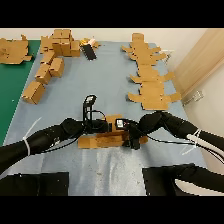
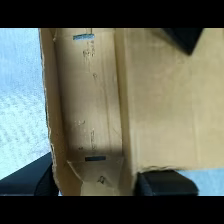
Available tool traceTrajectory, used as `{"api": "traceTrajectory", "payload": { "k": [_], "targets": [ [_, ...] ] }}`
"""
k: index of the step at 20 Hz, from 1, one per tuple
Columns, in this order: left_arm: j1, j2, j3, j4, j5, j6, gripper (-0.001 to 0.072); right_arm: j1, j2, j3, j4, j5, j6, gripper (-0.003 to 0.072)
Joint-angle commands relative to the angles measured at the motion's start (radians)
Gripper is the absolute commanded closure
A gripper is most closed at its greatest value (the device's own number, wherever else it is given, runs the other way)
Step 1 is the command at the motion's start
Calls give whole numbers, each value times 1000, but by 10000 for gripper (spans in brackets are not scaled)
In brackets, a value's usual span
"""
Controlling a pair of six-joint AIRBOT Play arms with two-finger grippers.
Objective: Fold the box.
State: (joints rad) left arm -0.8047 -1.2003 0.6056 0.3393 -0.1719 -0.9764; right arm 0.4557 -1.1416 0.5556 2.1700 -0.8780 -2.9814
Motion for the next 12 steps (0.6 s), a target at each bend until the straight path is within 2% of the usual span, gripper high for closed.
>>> {"api": "traceTrajectory", "payload": {
  "k": [1, 8, 12],
  "targets": [
    [20, -60, 24, 6, -43, 19, 699, 1, 1, 0, -1, 1, 0, 182],
    [115, -86, 24, 6, -140, 35, 699, 1, 1, 0, -1, 2, -1, 182],
    [158, -60, 33, 6, -170, 105, 699, 1, 1, 0, -1, 1, 0, 182]
  ]
}}
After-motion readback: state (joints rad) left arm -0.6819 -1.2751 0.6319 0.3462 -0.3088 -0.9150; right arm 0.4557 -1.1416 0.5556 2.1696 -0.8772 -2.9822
